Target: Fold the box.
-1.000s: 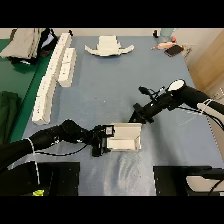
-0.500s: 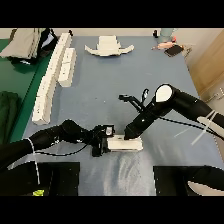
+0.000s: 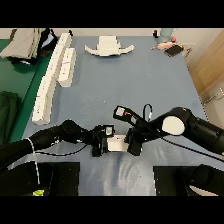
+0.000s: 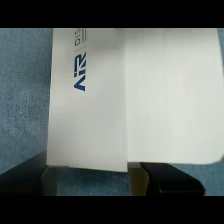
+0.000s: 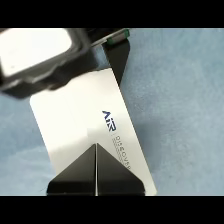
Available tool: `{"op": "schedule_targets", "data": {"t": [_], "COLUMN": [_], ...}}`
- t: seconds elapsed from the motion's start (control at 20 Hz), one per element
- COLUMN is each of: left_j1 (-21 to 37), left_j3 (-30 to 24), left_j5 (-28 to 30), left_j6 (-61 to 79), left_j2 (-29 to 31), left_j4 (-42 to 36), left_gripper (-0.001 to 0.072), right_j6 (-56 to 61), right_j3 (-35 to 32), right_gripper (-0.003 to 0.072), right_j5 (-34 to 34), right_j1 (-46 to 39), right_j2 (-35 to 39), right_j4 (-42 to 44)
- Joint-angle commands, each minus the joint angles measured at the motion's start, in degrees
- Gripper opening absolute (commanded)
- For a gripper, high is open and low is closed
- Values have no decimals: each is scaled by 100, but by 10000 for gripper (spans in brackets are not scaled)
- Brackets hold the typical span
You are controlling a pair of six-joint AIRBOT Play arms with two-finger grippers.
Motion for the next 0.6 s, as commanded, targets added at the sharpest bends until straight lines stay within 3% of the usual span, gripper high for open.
{"op": "schedule_targets", "data": {"t": [0.0,0.55], "left_j1": [2,2], "left_j3": [4,4], "left_j5": [4,2], "left_j6": [-4,-2], "left_j2": [0,0], "left_j4": [0,0], "left_gripper": [509,509], "right_j6": [-437,-1222], "right_j3": [-798,-1174], "right_gripper": [2,2], "right_j5": [-1043,-1303], "right_j1": [190,258], "right_j2": [699,802], "right_j4": [-192,-195]}}
